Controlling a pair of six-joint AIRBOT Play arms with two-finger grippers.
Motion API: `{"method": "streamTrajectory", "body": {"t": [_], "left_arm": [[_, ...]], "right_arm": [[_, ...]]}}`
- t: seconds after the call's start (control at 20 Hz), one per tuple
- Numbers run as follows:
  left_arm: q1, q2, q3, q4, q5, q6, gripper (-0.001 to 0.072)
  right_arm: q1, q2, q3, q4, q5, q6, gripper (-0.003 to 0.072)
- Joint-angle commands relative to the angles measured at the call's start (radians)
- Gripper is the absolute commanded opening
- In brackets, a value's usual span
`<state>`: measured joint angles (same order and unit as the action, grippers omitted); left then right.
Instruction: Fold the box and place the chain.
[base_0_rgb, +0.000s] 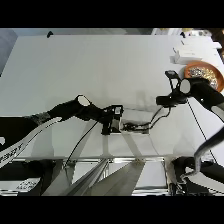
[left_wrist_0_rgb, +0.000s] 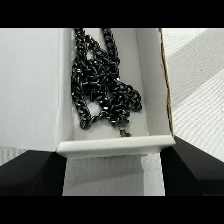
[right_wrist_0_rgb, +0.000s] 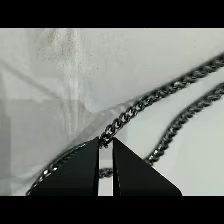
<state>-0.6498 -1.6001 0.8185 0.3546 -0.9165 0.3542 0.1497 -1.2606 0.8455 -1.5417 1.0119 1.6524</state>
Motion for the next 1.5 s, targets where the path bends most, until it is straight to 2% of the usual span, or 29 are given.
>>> {"method": "streamTrajectory", "body": {"t": [0.0,0.2,0.35,0.6,0.85,1.0,1.15,1.3,1.45], "left_arm": [[0.0,0.0,0.001,0.0,0.0,0.0,0.0208],[0.0,0.0,0.001,0.0,0.0,0.0,0.0208],[0.0,0.0,0.001,0.0,0.0,0.0,0.0208],[0.0,0.0,0.001,0.0,0.0,0.0,0.0208],[0.0,0.0,0.001,0.0,0.0,0.0,0.0208],[0.0,0.0,0.001,0.0,0.0,0.0,0.0208],[0.0,0.0,0.001,0.0,0.0,0.0,0.0208],[0.0,0.0,0.001,0.0,0.0,0.0,0.0208],[0.0,0.0,0.001,0.0,0.0,0.0,0.0208]], "right_arm": [[0.01,0.146,0.0,0.006,0.071,-0.038,0.0014],[0.08,0.33,-0.001,0.019,0.161,-0.041,0.0014],[0.16,0.428,-0.001,0.093,0.206,-0.04,0.0014],[0.335,0.502,-0.001,0.22,0.237,-0.037,0.0014],[0.418,0.575,-0.001,0.224,0.288,0.024,0.0014],[0.418,0.633,-0.001,0.261,0.29,0.049,0.0014],[0.418,0.691,-0.001,0.225,0.27,0.078,0.0014],[0.417,0.747,-0.001,0.15,0.216,0.132,0.0014],[0.417,0.797,-0.001,0.168,0.146,0.13,0.0015]]}}
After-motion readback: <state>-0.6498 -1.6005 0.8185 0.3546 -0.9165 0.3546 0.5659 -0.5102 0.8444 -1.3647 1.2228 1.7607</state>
